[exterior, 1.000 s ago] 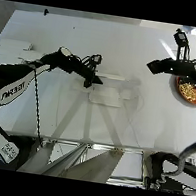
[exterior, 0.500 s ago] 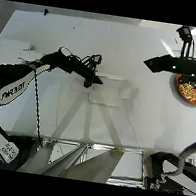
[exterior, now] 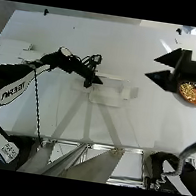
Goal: Fold the box and place the chain.
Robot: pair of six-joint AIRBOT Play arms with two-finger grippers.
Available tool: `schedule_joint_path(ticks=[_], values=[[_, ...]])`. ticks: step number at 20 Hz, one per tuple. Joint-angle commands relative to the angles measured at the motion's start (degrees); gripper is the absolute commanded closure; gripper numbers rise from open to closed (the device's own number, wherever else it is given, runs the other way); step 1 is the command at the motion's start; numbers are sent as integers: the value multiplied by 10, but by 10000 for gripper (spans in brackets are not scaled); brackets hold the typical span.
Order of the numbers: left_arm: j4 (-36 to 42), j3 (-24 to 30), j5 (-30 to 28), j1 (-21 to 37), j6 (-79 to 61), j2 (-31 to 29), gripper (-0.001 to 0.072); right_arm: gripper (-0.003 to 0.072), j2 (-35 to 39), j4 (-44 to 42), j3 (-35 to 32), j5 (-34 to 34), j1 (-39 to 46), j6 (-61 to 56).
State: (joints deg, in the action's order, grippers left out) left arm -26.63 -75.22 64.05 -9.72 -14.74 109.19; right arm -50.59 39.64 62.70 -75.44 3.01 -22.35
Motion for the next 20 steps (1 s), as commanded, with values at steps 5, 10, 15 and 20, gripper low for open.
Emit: schedule_joint_path(ticks=[5, 10, 15, 20], values=[[0, 0, 0, 0, 0, 0, 696, -4, 77, 5, 2, -85, -10, 10], [0, 0, 0, 0, 0, 0, 696, -3, 74, 37, -6, -125, -10, -2], [0, 0, 0, 0, 0, 0, 696, -3, 74, 144, -130, -33, -103, 83], [0, 0, 0, 0, 0, 0, 696, -3, 44, 139, -287, 191, -167, 121]])
